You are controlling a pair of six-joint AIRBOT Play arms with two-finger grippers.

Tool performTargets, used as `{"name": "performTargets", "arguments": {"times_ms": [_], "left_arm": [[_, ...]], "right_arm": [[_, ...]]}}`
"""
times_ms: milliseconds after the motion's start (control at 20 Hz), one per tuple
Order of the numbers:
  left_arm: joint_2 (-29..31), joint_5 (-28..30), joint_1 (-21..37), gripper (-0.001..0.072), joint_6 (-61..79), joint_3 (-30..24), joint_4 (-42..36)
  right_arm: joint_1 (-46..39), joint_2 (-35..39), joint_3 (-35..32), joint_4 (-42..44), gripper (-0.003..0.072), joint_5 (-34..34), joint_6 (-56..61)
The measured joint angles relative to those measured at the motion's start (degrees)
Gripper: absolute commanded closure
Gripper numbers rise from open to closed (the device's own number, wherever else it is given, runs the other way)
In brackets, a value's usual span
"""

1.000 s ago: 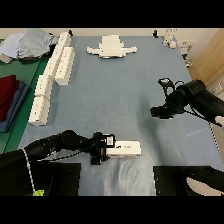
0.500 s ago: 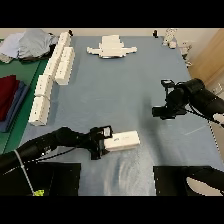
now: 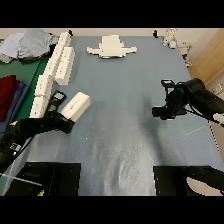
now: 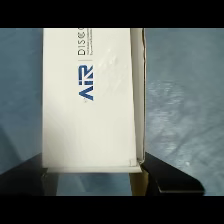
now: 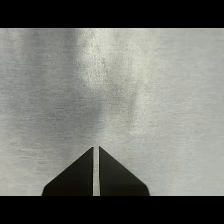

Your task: Fold the box.

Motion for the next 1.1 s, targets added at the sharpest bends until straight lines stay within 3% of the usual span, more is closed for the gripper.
{"name": "performTargets", "arguments": {"times_ms": [200,450,800,1100], "left_arm": [[-3.85,1.33,10.27,0.0335,-3.69,0.26,3.02],[-15.17,9.38,13.51,0.0335,-5.05,3.76,0.13],[-36.68,14.71,13.53,0.0335,-5.07,21.11,-4.63],[-49.11,15.17,12.09,0.0335,-4.72,34.23,-5.46]], "right_arm": [[-0.02,0.00,0.00,0.00,0.0628,0.00,0.00],[0.00,0.00,0.00,0.04,0.0628,0.00,0.00],[-0.02,0.00,0.00,0.02,0.0628,-0.02,0.00],[-0.02,0.00,0.00,0.00,0.0628,0.00,0.00]]}}
